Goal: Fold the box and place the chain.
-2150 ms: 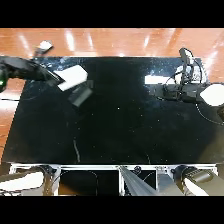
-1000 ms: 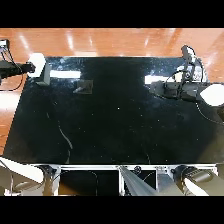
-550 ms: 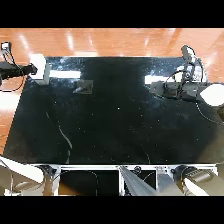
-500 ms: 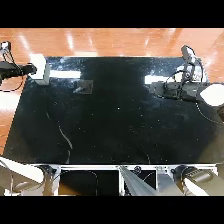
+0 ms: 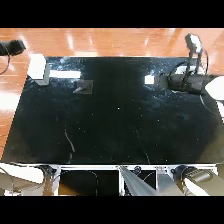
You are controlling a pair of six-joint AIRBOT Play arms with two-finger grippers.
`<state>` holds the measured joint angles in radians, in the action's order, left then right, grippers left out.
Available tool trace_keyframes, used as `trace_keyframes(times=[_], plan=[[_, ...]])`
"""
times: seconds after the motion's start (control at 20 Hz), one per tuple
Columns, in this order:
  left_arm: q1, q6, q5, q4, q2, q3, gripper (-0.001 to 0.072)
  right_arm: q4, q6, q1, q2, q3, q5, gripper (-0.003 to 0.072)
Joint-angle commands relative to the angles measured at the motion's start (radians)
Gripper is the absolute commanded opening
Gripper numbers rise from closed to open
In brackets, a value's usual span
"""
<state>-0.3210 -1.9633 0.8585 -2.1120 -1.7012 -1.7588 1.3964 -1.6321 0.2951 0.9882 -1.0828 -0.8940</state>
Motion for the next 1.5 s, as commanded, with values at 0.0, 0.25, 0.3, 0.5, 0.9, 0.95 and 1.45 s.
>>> trace_keyframes(times=[0.0, 0.25, 0.3, 0.5, 0.9, 0.95, 1.45], plan=[[0.122, 0.109, 0.201, -0.035, 0.123, -0.017, 0.0079, 0.239, 0.010, 0.000, 0.065, -0.209, -0.163, 0.0039], [0.473, 0.111, 0.210, 0.045, 0.354, 0.270, 0.0025, 0.301, -0.019, -0.023, 0.072, -0.218, -0.336, 0.0039], [0.544, 0.126, 0.182, 0.083, 0.405, 0.364, 0.0025, 0.306, -0.019, -0.031, 0.072, -0.176, -0.366, 0.0039], [0.734, 0.410, 0.072, 0.447, 0.557, 0.700, 0.0025, 0.266, -0.118, -0.118, 0.072, 0.160, -0.289, 0.0038], [0.735, 0.452, 0.110, 0.488, 0.560, 0.731, 0.0027, 0.201, -0.170, -0.143, 0.071, 0.190, -0.266, 0.0038], [0.735, 0.451, 0.111, 0.489, 0.560, 0.731, 0.0027, 0.201, -0.170, -0.143, 0.071, 0.190, -0.266, 0.0038], [0.731, 0.450, 0.079, 0.533, 0.559, 0.731, 0.0027, 0.201, -0.170, -0.143, 0.071, 0.190, -0.266, 0.0038]])
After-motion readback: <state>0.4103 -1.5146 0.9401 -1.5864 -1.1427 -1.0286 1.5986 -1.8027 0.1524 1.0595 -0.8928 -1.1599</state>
